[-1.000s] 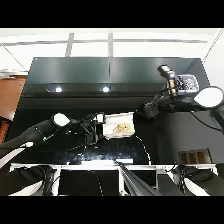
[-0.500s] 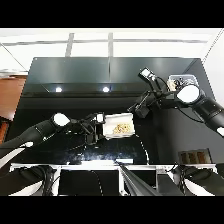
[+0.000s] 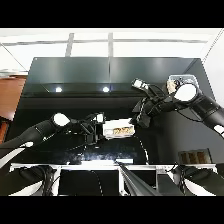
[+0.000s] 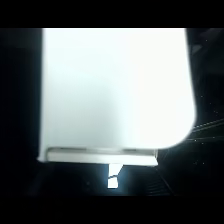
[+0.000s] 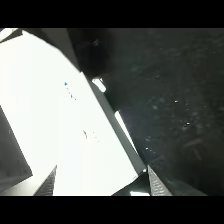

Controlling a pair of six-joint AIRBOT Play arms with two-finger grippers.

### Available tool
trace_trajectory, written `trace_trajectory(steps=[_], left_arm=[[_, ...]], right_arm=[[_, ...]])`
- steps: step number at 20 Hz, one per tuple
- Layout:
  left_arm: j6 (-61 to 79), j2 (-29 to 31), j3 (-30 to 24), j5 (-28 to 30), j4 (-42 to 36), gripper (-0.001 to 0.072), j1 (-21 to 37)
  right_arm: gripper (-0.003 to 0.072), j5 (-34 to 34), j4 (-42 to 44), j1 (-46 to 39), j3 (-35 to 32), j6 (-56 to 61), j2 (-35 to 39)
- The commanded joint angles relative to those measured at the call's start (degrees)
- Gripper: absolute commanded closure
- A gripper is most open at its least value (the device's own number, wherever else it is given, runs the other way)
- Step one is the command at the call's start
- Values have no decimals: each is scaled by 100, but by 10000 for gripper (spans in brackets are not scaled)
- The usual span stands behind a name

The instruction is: Fold the box and place the chain.

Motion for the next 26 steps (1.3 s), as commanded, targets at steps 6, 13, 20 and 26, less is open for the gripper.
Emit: trace_trajectory(steps=[6, 13, 20, 26], left_arm=[[-2, -7, 7, -22, 129, 379, -70], [-2, -7, 7, -20, 129, 379, -68], [-2, -7, 7, -17, 129, 379, -68], [-2, -7, 7, -15, 129, 379, -68]], right_arm=[[-27, -101, -173, 334, -9, -634, -44], [97, 173, -691, 704, -9, -544, -44], [207, 103, -942, 846, -9, -470, -44], [452, 111, -964, 883, -9, -297, -44]])
